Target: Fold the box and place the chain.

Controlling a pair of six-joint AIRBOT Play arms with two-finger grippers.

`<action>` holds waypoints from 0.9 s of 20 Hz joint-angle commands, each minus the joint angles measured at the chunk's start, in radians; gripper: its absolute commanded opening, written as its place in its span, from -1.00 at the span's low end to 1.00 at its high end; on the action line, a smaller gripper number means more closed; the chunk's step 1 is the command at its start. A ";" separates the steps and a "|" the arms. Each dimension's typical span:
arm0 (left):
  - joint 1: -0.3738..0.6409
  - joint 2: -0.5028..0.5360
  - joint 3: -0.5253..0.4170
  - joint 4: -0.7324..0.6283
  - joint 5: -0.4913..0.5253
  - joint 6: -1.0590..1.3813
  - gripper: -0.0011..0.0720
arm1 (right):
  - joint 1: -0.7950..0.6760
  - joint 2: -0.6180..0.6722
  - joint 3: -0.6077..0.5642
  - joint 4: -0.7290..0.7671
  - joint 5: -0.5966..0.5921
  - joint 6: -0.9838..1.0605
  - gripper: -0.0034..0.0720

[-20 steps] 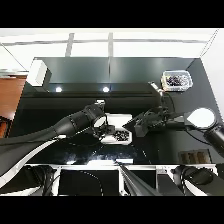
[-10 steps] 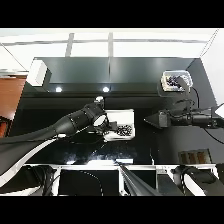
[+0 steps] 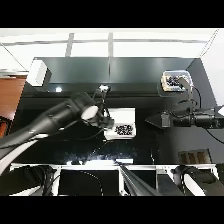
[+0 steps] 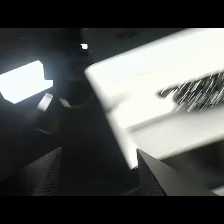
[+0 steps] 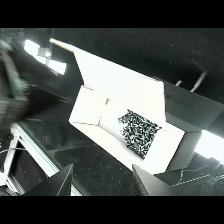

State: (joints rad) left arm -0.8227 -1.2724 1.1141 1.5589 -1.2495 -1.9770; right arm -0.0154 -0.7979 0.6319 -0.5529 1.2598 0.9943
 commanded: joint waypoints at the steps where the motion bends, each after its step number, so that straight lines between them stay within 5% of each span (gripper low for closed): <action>1: 0.127 0.137 -0.051 0.003 -0.124 0.379 0.47 | -0.002 0.000 -0.001 -0.001 -0.007 0.000 0.26; 3: 0.282 0.206 -0.141 -0.151 -0.042 0.528 0.47 | -0.001 0.000 -0.001 -0.002 -0.012 0.000 0.26; 5: 0.467 0.241 -0.272 -0.512 0.101 0.793 0.47 | -0.001 0.000 -0.001 -0.002 -0.019 0.000 0.26; 7: 0.618 0.202 -0.394 -0.869 0.133 1.038 0.49 | -0.001 0.000 -0.001 0.000 -0.024 0.001 0.26; 9: 0.694 0.132 -0.476 -1.064 0.065 1.322 0.98 | -0.001 0.000 -0.001 -0.001 -0.026 0.008 0.26; 14: 0.628 0.016 -0.497 -1.028 0.055 1.898 0.98 | -0.001 0.000 -0.001 -0.002 -0.026 0.008 0.26; 18: 0.478 0.013 -0.496 -0.920 0.319 2.143 0.97 | -0.001 0.000 -0.002 -0.006 -0.043 0.008 0.26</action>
State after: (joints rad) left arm -0.2630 -1.2446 0.6258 0.5877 -1.0969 -0.1047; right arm -0.0166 -0.7979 0.6308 -0.5560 1.2293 1.0019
